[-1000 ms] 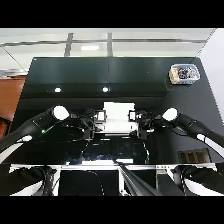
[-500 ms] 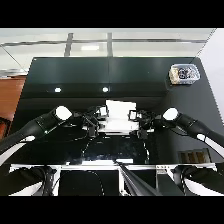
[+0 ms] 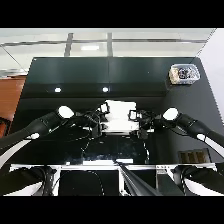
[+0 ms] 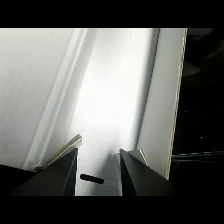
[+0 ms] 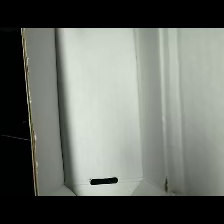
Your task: Fold the box and place the chain.
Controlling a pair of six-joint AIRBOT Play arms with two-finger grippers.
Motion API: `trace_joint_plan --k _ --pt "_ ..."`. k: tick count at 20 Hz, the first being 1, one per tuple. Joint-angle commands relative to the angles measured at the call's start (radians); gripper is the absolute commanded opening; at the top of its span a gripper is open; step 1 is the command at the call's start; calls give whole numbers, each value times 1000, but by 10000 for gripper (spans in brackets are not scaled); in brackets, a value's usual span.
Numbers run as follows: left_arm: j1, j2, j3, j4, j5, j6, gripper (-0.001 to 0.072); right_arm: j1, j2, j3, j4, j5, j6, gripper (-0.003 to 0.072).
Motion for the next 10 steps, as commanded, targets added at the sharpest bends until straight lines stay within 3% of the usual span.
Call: trace_joint_plan --k 1,2,3,4,5,6,7,8,10 --pt "0 -9 1 -3 -30 0 325 0 0 0 0 1 0 137" --pt "0 -9 1 0 -32 0 266 0 0 0 0 1 0 137" --pt "1 -8 1 0 -32 2 93 0 0 0 0 1 0 137" --pt "0 -9 1 0 -32 5 140 0 0 0 0 1 0 137" --pt "-4 -8 1 -2 -27 14 388 0 0 0 0 1 0 137" --pt "-3 -8 1 -2 -24 12 577 0 0 0 0 1 0 137" --pt "1 -5 1 2 -26 1 379 0 0 0 0 1 0 137" --pt "6 5 1 9 -29 0 30 0 0 0 0 1 0 137" --pt "21 38 1 25 -46 -41 44 0 0 0 1 2 0 137"
